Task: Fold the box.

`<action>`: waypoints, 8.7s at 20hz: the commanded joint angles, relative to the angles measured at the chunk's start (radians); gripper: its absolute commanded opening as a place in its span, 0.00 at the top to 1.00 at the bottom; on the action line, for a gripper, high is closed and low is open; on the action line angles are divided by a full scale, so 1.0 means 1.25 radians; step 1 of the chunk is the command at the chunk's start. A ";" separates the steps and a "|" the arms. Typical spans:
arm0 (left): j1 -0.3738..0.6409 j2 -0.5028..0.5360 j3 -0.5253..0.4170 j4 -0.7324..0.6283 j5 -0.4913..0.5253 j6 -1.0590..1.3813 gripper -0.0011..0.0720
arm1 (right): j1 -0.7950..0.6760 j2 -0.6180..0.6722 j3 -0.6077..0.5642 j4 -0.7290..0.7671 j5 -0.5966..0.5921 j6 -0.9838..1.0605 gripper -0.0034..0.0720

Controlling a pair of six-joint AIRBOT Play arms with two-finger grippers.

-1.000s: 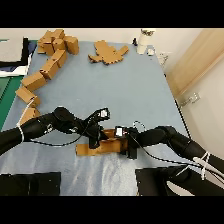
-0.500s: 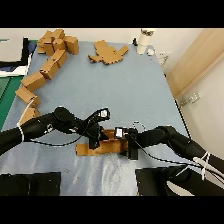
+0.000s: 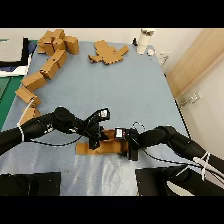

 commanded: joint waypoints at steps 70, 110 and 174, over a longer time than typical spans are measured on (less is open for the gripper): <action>0.042 0.018 0.022 -0.009 0.010 -0.853 0.97 | 0.001 -0.027 0.000 -0.007 0.011 0.000 0.19; 0.335 0.022 0.063 0.118 -0.305 -0.092 0.97 | 0.001 -0.027 0.000 -0.009 0.011 0.000 0.19; -0.010 0.084 -0.201 -0.168 0.085 0.264 0.54 | 0.001 -0.027 0.000 -0.009 0.011 0.000 0.19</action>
